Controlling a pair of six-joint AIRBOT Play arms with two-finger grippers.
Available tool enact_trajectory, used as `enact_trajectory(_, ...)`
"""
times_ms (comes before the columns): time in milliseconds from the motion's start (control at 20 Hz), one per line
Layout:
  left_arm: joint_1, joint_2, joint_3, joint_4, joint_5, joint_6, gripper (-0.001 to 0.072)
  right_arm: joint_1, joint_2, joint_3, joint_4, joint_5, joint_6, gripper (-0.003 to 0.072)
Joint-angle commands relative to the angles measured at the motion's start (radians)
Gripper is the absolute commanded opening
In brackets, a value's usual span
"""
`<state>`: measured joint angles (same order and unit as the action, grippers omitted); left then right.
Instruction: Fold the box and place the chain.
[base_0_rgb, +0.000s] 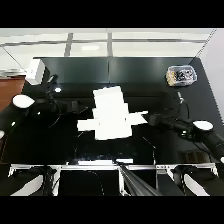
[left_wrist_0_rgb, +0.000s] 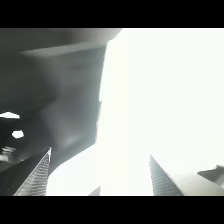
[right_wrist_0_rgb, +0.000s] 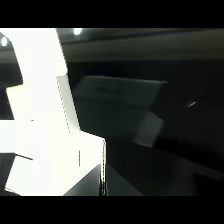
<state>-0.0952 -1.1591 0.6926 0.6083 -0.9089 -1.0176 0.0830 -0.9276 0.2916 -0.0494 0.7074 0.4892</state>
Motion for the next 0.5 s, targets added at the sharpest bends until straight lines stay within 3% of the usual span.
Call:
enact_trajectory(0,-0.009,-0.214,0.137,-0.154,-0.146,0.131,0.0713,0.119,0.006,-0.025,0.037,-0.105,0.023,0.0022)
enact_trajectory(250,-0.045,-0.437,0.296,-0.108,-0.258,0.128,0.0714,0.125,0.006,-0.025,0.037,-0.111,0.023,0.0022)
enact_trajectory(450,-0.063,-0.568,0.412,-0.093,-0.459,0.149,0.0712,0.125,0.006,-0.025,0.037,-0.11,0.023,0.0022)
